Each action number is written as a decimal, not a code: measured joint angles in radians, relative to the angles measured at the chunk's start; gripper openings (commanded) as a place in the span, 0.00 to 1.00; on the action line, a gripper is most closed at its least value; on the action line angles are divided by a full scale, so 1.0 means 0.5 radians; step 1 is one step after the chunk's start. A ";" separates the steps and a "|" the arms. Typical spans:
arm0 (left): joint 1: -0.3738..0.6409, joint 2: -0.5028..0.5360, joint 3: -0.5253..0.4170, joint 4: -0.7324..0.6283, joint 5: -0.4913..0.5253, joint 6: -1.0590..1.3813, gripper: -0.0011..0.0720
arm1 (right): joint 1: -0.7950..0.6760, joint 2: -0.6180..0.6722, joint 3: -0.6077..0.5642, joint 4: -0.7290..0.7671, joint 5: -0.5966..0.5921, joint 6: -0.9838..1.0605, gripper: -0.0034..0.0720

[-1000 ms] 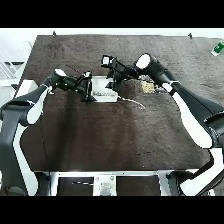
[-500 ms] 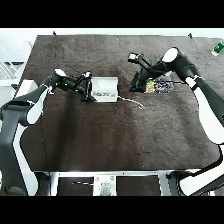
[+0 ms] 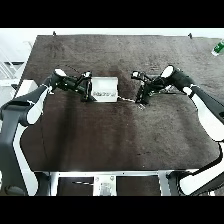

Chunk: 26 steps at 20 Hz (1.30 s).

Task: Fold the box and place the chain.

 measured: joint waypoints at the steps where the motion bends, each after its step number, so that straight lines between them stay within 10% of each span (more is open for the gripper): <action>1: 0.000 -0.001 0.000 0.001 0.000 0.001 0.71 | 0.011 -0.015 -0.008 -0.009 -0.021 -0.009 0.71; 3: 0.000 -0.001 0.000 0.001 0.000 0.001 0.71 | 0.030 -0.045 -0.018 -0.044 -0.066 -0.025 0.70; 8: 0.000 -0.001 -0.001 0.001 0.000 0.000 0.71 | 0.073 -0.098 -0.022 -0.126 -0.163 -0.040 0.06; 20: 0.000 -0.001 0.000 0.001 0.001 0.000 0.71 | 0.277 0.288 0.182 0.290 -0.049 -0.194 0.06; 26: 0.000 -0.001 -0.001 0.001 0.001 0.001 0.71 | 0.472 0.353 0.290 0.451 -0.386 -0.224 0.06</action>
